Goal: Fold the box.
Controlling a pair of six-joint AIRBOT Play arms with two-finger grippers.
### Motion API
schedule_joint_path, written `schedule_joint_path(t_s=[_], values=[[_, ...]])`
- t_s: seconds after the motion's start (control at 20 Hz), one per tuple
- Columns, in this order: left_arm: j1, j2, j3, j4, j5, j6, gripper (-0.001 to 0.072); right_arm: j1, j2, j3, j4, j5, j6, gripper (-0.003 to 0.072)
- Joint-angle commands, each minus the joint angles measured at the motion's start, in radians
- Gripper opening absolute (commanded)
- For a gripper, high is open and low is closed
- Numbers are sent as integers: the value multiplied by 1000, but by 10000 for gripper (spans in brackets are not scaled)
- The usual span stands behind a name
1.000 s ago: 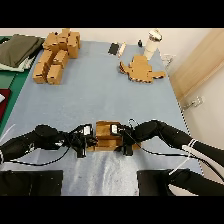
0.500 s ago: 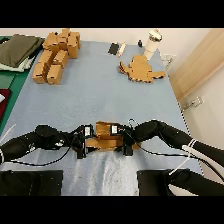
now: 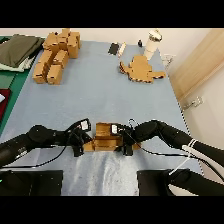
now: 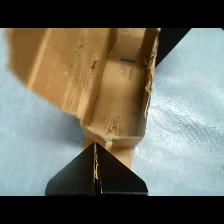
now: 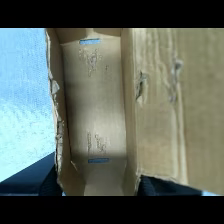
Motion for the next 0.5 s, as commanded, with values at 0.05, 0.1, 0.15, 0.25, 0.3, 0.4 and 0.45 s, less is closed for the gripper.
schedule_joint_path(t_s=[0.05, 0.1, 0.15, 0.25, 0.3, 0.4, 0.45], values=[[0, 296, 2, 646, -168, -1100, 14, 1, 0, 0, 0, 1, -1, 511], [0, 360, 2, 795, -194, -1428, 14, 1, 0, 0, 0, 0, -1, 511], [8, 402, 2, 938, -228, -1720, 14, 1, 0, 0, 0, 0, -1, 511], [53, 428, 1, 1101, -336, -2079, 14, 1, 0, 0, 0, 0, -1, 511], [78, 416, -5, 1069, -364, -2078, 14, 1, 0, 0, 0, 0, -1, 511], [93, 358, -19, 920, -367, -1983, 13, 1, 0, 0, 0, 0, -1, 511], [93, 318, -27, 866, -355, -1947, 13, 1, 0, 0, 0, 0, -1, 511]])
